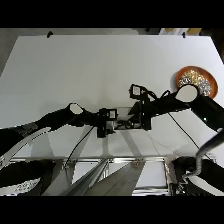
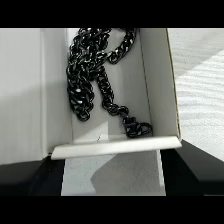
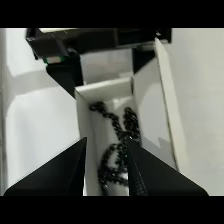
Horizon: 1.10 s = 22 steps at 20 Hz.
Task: Fold the box and place the chain.
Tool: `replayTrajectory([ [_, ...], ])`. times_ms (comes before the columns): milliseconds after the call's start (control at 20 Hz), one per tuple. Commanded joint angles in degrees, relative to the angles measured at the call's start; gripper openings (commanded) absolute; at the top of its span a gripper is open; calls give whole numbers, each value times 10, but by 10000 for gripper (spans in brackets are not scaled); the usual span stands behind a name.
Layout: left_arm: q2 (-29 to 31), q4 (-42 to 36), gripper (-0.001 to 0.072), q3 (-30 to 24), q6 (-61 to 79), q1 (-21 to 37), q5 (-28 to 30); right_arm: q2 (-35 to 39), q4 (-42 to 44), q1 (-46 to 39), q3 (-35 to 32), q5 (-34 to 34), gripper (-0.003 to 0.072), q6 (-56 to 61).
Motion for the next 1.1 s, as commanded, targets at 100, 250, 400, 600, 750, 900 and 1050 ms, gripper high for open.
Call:
replayTrajectory([
  [100,0,0,210,0,0,0,0,73,-68,-122,-3,58,198,-1],
  [250,0,0,210,0,0,0,0,80,-134,-189,-7,78,148,-1],
  [400,0,0,210,0,0,0,0,59,-145,-202,-28,83,147,-61],
  [600,1,0,210,0,0,0,0,17,-131,-200,-60,90,147,-138],
  [750,0,0,210,0,0,0,0,0,-104,-200,-99,88,147,-183],
  [900,0,0,210,0,0,0,0,-1,-63,-198,-122,81,148,-246],
  [1050,0,0,210,0,0,0,0,-1,-60,-162,-122,70,149,-277],
])
